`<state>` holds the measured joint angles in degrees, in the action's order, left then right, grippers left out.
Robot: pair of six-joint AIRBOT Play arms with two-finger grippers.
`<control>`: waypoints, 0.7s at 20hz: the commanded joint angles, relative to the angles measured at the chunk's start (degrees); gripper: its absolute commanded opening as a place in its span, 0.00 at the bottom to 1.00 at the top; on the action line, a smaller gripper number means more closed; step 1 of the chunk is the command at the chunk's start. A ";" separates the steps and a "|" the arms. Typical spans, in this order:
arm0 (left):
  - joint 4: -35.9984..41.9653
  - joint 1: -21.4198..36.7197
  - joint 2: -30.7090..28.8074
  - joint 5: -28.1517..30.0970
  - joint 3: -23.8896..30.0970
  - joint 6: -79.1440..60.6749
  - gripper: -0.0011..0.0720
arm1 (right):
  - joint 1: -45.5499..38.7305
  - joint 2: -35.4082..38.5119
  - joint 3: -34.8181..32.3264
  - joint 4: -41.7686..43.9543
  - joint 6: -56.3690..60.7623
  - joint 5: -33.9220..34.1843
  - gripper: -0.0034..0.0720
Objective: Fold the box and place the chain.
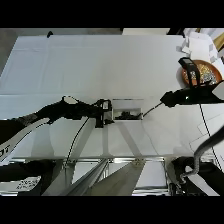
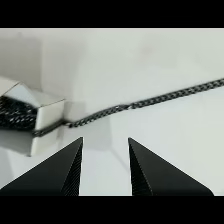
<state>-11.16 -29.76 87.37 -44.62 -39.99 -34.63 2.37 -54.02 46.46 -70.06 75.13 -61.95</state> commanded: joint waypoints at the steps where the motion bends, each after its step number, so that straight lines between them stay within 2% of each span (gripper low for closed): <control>1: 0.00 0.02 -0.02 0.00 -0.02 -0.02 0.22 | -2.32 -5.92 0.04 -2.34 1.27 3.63 0.47; 5: 0.00 0.02 -0.02 0.00 -0.02 -0.02 0.22 | -2.32 -14.69 0.04 -4.83 1.36 5.55 0.59; 14: -0.02 0.02 -0.02 0.00 -0.02 -0.02 0.22 | -2.32 -24.96 0.04 -6.12 1.38 12.02 0.59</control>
<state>-11.16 -29.76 87.39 -44.62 -39.99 -34.65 0.10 -76.36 46.48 -75.68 76.49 -52.05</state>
